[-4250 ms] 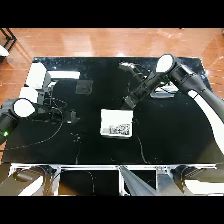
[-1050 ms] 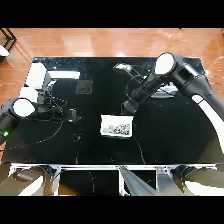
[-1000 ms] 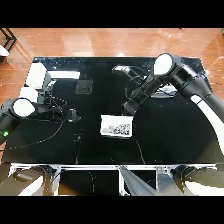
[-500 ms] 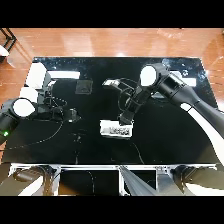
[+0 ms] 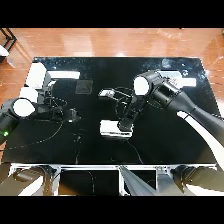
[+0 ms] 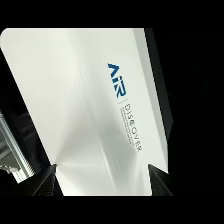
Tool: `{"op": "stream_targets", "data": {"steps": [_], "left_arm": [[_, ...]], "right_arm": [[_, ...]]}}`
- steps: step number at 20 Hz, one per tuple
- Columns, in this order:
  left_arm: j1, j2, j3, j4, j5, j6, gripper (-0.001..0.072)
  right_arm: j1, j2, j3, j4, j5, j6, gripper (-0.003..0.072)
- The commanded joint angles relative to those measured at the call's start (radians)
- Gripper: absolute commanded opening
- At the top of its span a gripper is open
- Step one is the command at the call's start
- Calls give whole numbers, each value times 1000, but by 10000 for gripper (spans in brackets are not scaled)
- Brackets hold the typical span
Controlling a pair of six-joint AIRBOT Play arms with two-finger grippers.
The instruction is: Fold the box and place the chain.
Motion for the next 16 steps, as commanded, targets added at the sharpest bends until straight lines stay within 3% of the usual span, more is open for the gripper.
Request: {"op": "stream_targets", "data": {"steps": [1, 16], "left_arm": [[1, 0, 0, 0, 0, 0, 630], [1, 0, 0, 0, 5, 0, 630]], "right_arm": [[10, 1, -3, -23, -1, -1, 709], [66, 0, -22, -105, -116, -87, 709]]}}
